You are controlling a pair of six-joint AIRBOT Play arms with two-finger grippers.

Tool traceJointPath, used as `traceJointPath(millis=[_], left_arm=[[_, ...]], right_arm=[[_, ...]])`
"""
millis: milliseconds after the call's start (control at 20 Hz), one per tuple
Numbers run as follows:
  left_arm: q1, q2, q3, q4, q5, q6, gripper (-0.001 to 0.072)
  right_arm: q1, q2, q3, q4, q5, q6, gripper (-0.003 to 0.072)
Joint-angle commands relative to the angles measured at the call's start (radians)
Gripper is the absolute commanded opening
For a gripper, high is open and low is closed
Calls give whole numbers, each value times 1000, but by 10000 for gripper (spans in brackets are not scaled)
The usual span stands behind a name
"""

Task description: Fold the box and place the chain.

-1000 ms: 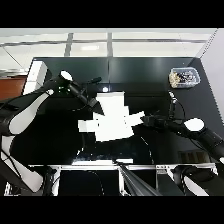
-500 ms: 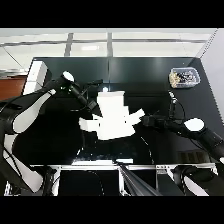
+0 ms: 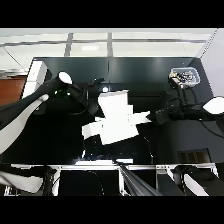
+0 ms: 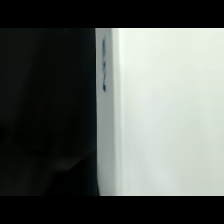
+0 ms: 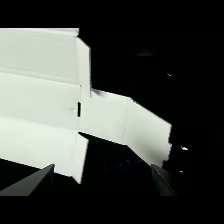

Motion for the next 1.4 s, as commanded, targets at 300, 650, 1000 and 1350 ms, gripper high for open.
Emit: traceJointPath(millis=[300,650,1000,1350], left_arm=[[-136,273,-383,-115,510,804,23],[-176,200,-343,-62,615,821,25],[-190,143,-298,-39,616,845,25],[-208,142,-298,-3,621,841,25]], right_arm=[[-45,1,66,-182,-100,-102,667],[-26,0,18,-101,-110,-228,667],[66,0,-83,-95,-113,-373,667],[165,-1,-165,-94,-161,-446,667]])
